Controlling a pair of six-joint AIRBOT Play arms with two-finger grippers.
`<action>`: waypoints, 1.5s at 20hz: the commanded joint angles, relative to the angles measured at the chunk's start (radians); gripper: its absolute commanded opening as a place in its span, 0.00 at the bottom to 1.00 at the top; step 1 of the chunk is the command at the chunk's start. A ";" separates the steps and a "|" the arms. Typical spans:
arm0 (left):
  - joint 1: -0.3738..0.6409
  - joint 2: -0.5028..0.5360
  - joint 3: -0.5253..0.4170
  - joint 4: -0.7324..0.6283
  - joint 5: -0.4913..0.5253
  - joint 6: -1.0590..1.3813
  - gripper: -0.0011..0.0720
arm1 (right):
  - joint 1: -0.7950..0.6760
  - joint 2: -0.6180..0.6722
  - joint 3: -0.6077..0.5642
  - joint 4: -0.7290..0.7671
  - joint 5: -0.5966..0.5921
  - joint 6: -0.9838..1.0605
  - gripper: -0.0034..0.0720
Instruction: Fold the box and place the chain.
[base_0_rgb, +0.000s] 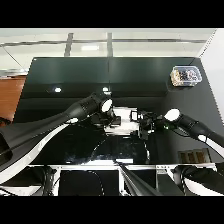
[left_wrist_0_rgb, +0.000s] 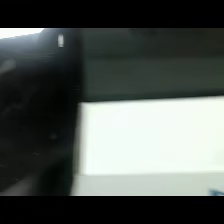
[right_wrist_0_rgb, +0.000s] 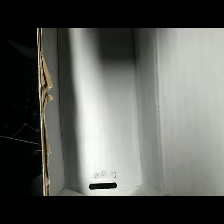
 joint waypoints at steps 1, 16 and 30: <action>0.004 -0.001 0.001 0.012 -0.011 -0.022 0.61 | 0.001 0.000 0.000 0.000 0.000 -0.001 0.28; 0.009 -0.008 0.001 0.008 -0.001 -0.016 0.05 | 0.003 0.000 0.000 0.008 0.005 0.000 0.28; 0.009 -0.008 0.001 0.008 -0.004 -0.016 0.05 | -0.069 0.180 0.002 -0.182 0.109 0.095 0.97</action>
